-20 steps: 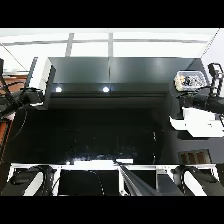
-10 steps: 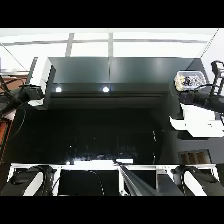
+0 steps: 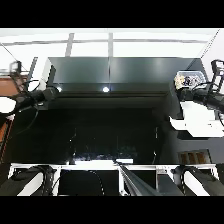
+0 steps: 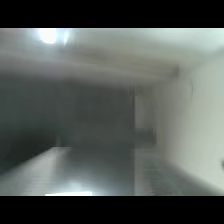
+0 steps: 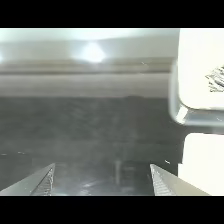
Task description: Fold the box and place the chain.
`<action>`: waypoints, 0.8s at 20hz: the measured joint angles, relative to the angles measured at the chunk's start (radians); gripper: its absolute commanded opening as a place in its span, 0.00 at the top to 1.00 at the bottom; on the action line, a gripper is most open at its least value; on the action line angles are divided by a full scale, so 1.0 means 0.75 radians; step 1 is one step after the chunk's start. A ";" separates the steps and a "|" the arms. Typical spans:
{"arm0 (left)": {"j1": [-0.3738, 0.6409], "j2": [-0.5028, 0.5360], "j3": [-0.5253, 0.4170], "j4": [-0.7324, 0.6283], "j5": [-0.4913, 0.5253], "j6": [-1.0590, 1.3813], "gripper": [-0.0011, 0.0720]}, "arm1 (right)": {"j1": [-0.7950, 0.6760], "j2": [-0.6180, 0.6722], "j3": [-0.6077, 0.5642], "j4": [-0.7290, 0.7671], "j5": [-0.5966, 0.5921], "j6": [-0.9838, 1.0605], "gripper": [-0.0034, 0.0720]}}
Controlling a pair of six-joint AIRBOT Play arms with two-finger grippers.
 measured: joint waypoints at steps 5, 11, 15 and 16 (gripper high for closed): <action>0.037 -0.087 0.056 0.086 -0.216 -0.003 0.01 | -0.161 -0.046 0.074 -0.495 -0.021 0.406 0.00; 0.094 -0.105 0.156 0.371 -0.545 -0.081 0.01 | -0.811 -0.243 0.334 -0.728 0.144 0.793 0.00; 0.099 -0.107 0.169 0.406 -0.598 -0.098 0.01 | -1.066 -0.535 0.591 -0.504 0.454 0.480 0.00; 0.099 -0.108 0.170 0.411 -0.605 -0.098 0.01 | -1.101 -0.606 0.637 -0.449 0.542 0.370 0.00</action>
